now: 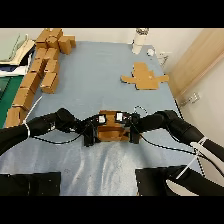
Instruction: Fold the box.
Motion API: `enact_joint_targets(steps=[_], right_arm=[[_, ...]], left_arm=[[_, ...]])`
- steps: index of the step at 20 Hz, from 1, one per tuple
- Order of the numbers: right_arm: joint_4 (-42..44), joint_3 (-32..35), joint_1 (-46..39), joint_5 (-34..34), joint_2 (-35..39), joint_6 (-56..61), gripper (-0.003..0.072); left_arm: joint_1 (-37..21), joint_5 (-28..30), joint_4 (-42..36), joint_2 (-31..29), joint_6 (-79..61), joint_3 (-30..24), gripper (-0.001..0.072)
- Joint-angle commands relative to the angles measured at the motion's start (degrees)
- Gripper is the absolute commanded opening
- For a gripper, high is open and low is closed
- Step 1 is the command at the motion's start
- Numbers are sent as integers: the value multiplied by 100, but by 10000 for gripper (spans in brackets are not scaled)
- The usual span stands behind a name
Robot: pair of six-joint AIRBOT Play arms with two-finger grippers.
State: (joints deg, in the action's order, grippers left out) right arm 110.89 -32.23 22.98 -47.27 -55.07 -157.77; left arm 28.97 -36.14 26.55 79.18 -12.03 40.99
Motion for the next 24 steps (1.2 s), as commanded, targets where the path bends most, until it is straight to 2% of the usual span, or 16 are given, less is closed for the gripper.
enact_joint_targets(steps=[1,7,8,14,15,17,18,19,24], right_arm=[[422,4,0,33,-33,-520,277],[894,7,17,13,-33,-837,256],[892,7,66,13,-33,-835,219],[890,4,291,262,-334,-841,226],[892,4,341,337,-374,-841,247],[903,4,420,448,-433,-839,511],[911,4,446,466,-466,-839,613],[911,4,468,463,-487,-839,646],[866,4,487,457,-487,-809,644]], left_arm=[[-2,0,0,0,-9,2,466],[-2,0,0,0,-9,2,466],[-2,0,0,2,-9,2,467],[-2,0,0,0,-11,2,466],[-2,0,0,2,-11,2,466],[-2,0,0,0,-9,2,466],[-2,0,0,0,-9,2,466],[-2,0,0,0,-9,2,466],[-2,0,0,0,-11,2,466]])
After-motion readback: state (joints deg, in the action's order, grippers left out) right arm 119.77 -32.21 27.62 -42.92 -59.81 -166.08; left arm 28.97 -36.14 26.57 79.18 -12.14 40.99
